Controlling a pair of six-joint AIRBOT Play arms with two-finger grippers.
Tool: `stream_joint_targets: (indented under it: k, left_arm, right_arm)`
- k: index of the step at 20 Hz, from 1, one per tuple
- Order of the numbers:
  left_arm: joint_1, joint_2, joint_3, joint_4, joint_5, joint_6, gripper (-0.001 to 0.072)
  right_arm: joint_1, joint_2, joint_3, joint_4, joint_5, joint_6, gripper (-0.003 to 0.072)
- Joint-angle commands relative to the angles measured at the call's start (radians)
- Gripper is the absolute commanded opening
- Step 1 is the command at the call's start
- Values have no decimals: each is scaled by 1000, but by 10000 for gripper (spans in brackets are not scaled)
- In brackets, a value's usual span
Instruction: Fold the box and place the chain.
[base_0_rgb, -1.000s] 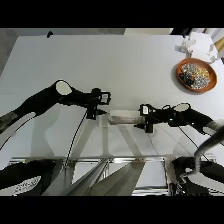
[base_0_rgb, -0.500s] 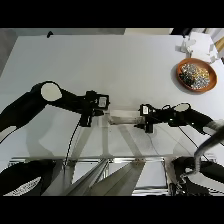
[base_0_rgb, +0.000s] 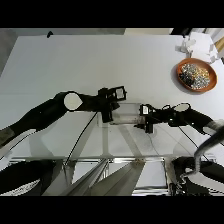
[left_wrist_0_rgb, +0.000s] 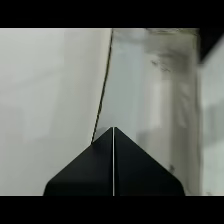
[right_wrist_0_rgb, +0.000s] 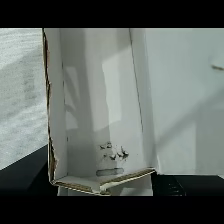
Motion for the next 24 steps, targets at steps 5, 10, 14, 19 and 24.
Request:
stream_joint_targets:
  k: [5,10,14,19,24]
  left_arm:
    - [-8,-170,1,-58,155,-107,7]
    - [-8,-201,1,-58,145,-107,7]
    - [-6,-199,1,-56,146,-106,7]
    - [45,-113,1,40,23,-108,3]
    - [180,26,-1,250,-243,-217,2]
  right_arm:
    - [0,0,1,0,0,0,402]
    - [0,0,1,0,0,0,402]
    - [0,0,1,0,0,0,402]
    - [0,0,1,0,0,0,402]
    - [0,0,1,0,0,0,402]
